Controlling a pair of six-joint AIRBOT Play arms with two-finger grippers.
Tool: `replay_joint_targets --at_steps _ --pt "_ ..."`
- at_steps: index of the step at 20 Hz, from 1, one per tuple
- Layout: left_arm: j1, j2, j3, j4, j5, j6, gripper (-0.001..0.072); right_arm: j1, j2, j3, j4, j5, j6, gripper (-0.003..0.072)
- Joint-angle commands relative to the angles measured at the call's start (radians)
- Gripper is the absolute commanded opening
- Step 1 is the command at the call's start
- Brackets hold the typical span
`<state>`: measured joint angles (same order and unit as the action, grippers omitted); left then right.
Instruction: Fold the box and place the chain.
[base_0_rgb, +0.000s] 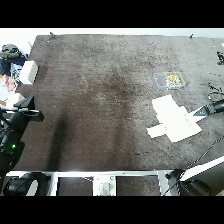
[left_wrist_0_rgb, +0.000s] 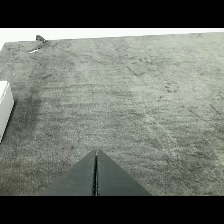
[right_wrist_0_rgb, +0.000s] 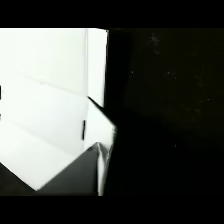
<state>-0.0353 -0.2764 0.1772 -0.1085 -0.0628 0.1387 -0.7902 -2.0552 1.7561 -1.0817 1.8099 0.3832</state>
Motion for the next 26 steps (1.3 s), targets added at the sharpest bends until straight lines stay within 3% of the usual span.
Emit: replay_joint_targets --at_steps 1,4,7,10,13,17,23,26 --pt "0.0 0.001 0.0 0.0 0.0 0.0 0.0012 -0.007 0.017 -0.036 0.043 0.001 -0.005 0.0015" --pt "0.0 0.001 0.0 0.0 0.0 0.0 0.0012 -0.045 0.076 -0.134 0.217 -0.001 -0.023 0.0014" --pt "0.0 0.001 0.0 0.0 0.002 0.0 0.0011 -0.035 0.154 -0.276 0.226 -0.003 -0.052 0.0014" --pt "0.0 0.001 0.0 0.0 0.001 0.0 0.0012 0.029 0.225 -0.427 0.302 -0.003 -0.054 0.0013" --pt "0.0 0.001 0.0 0.0 0.0 0.0 0.0012 0.136 0.32 -0.618 0.504 -0.043 -0.054 0.0012" --pt "0.0 0.001 0.0 0.0 0.0 0.0 0.0012 0.377 0.443 -0.813 0.697 -0.335 -0.012 0.0012" --pt "0.0 0.001 0.0 0.0 -0.028 0.0 0.0012 0.772 0.505 -0.825 0.85 -0.912 0.138 0.0011" --pt "0.0 0.001 0.0 -0.001 -0.104 -0.005 0.0012 0.856 0.533 -0.826 0.83 -1.046 0.155 0.001"
